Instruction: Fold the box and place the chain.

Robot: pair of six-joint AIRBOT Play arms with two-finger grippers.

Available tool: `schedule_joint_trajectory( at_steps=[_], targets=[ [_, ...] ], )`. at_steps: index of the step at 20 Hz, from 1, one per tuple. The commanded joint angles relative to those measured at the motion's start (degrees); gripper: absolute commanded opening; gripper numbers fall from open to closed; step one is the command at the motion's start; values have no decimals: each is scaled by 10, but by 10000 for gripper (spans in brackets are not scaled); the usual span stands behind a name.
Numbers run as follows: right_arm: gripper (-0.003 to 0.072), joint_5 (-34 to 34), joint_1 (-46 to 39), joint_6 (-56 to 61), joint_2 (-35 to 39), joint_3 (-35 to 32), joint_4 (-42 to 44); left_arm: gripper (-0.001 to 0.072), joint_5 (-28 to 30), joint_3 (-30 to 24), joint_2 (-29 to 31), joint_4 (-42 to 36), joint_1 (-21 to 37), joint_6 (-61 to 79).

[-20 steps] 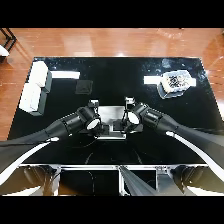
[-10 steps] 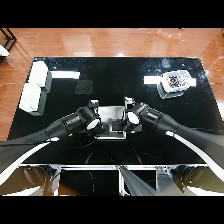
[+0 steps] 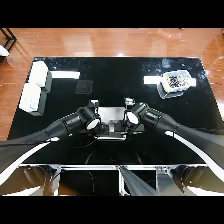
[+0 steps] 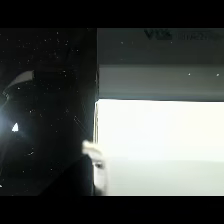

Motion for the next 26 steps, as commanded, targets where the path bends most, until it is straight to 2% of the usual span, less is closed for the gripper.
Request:
schedule_joint_trajectory(
  at_steps=[1, 3, 8, 9, 10, 11, 16, 18, 22, 24, 26],
  targets=[
    [184, -7, 8, -1, 0, 2, 0, 20, 0, 0, 0, 0, 0, 0],
    [20, -21, 13, -2, 0, 2, 1, 19, 0, 0, 0, 0, 0, 0],
    [23, -20, 13, -2, 0, 3, 1, 20, 0, 0, 0, 0, 0, 0],
    [122, -20, 13, -2, 1, 3, 1, 20, 0, 0, 0, 0, 0, 0],
    [317, -17, 13, -1, 1, 3, 1, 19, 0, 0, 0, 0, 0, 0],
    [372, -13, 13, -2, 1, 3, 0, 20, 0, 0, 0, 0, 0, 0],
    [372, 10, 12, -44, 37, 3, -42, 20, -4, 0, 0, 0, 0, 0],
    [372, 43, 12, -62, 82, 3, -90, 20, -4, 0, 0, 0, 0, 0],
    [371, 90, 4, -96, 219, 3, -170, 20, -3, 0, 0, 0, 0, 0],
    [371, 106, -24, -96, 280, 3, -237, 20, -3, 0, 0, 0, 0, -1],
    [373, 111, -88, -97, 314, 2, -287, 20, -3, 0, 0, 0, 0, -1]
  ],
)
